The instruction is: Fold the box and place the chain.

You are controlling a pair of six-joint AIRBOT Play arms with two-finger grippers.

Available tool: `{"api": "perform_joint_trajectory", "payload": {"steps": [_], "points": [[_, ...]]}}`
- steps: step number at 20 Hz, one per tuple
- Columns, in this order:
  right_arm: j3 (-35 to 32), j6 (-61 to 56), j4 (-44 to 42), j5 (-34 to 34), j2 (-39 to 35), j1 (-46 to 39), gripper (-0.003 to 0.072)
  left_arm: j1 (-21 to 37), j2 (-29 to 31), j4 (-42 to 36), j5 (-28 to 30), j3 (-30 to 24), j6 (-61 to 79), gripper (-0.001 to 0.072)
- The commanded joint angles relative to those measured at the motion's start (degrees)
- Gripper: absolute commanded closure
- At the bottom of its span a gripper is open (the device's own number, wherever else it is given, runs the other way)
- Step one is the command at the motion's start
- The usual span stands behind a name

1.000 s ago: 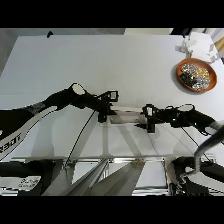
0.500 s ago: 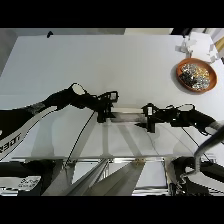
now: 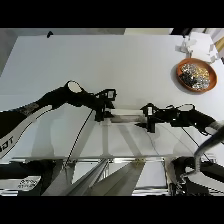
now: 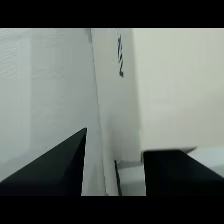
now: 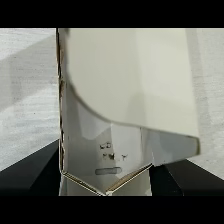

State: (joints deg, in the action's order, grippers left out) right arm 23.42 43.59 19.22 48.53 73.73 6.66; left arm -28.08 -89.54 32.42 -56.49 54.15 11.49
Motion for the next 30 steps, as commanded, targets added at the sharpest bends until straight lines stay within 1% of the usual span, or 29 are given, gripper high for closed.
{"api": "perform_joint_trajectory", "payload": {"steps": [1,4,5,6,7,9,11,14,17,19,21,23,26,28,30], "points": [[0.02,0.00,0.04,0.09,-0.04,0.00,0.0291,2.19,1.64,2.58,-2.32,0.02,-0.17,0.0316],[0.02,0.00,0.04,0.09,-0.04,0.00,0.0291,3.50,3.39,4.72,-4.24,0.02,-0.17,0.0319],[0.02,-0.02,0.04,0.09,-0.04,0.00,0.0291,3.52,4.22,6.45,-4.55,0.02,-0.20,0.0333],[0.02,0.00,0.04,0.09,-0.04,0.00,0.0291,3.52,5.16,7.74,-4.90,0.02,-0.42,0.0383],[0.02,0.00,0.04,0.09,-0.04,0.02,0.0291,3.52,6.19,8.90,-5.38,0.02,-0.94,0.0406],[0.02,0.00,0.04,0.09,-0.04,0.00,0.0291,3.50,8.31,9.77,-6.64,0.02,-1.70,0.0517],[0.02,0.00,0.04,0.09,-0.04,0.00,0.0291,3.10,10.29,9.92,-10.01,0.02,-1.73,0.0710],[0.02,0.00,0.04,0.09,-0.04,0.00,0.0291,0.26,12.13,11.50,-13.27,0.02,-8.44,0.0707],[0.02,0.00,0.04,0.09,-0.04,0.00,0.0291,-4.94,12.20,11.32,-13.40,0.02,-12.61,0.0707],[0.02,0.00,0.04,0.09,-0.04,0.00,0.0291,-8.17,12.17,10.01,-10.01,0.00,-13.33,0.0708],[0.02,0.00,0.04,0.09,-0.04,0.00,0.0291,-10.34,12.17,7.54,-4.31,0.00,-13.60,0.0708],[0.02,0.00,0.04,0.09,-0.04,0.00,0.0291,-11.06,12.17,5.22,2.64,0.02,-16.98,0.0708],[0.02,0.00,0.04,0.09,-0.04,0.00,0.0291,-11.06,11.93,4.26,12.28,0.02,-22.93,0.0708],[0.02,0.00,0.04,0.09,-0.04,0.00,0.0291,-11.08,10.97,3.91,16.17,0.00,-23.74,0.0708],[0.02,0.00,0.04,0.09,-0.04,0.00,0.0291,-11.08,9.22,2.71,17.73,0.02,-23.74,0.0708]]}}
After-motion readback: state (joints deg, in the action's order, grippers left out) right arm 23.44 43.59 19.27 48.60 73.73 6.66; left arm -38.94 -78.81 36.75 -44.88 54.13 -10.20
